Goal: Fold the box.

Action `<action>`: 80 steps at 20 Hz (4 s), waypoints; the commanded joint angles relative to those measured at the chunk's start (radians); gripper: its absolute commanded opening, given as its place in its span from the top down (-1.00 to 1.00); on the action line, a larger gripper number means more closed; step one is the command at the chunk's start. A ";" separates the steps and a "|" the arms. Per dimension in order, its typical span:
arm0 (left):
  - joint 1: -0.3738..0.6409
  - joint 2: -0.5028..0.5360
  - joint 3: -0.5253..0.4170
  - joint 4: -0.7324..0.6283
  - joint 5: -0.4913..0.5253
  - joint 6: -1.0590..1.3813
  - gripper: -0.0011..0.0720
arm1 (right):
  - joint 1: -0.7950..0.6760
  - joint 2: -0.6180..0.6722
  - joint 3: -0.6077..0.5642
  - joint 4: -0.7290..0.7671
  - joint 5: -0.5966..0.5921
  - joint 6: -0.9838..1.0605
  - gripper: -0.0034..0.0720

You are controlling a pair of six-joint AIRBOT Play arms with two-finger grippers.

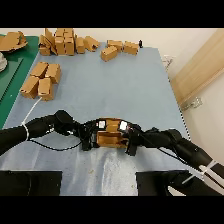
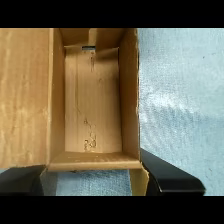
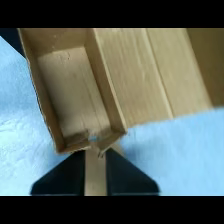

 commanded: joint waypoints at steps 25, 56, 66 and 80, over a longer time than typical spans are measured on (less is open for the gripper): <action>0.000 0.000 0.001 0.002 -0.001 0.003 -0.18 | -0.079 0.074 -0.008 -0.074 -0.108 1.155 0.90; 0.000 0.000 0.001 0.002 -0.001 0.003 -0.18 | -0.080 0.047 -0.016 -0.192 -0.119 1.212 0.90; 0.000 0.000 0.001 0.002 -0.001 0.003 -0.18 | -0.080 -0.021 -0.017 -0.193 -0.112 1.222 0.90; 0.000 0.000 0.001 0.002 -0.001 0.003 -0.18 | -0.079 0.100 -0.014 -0.071 -0.090 1.167 0.90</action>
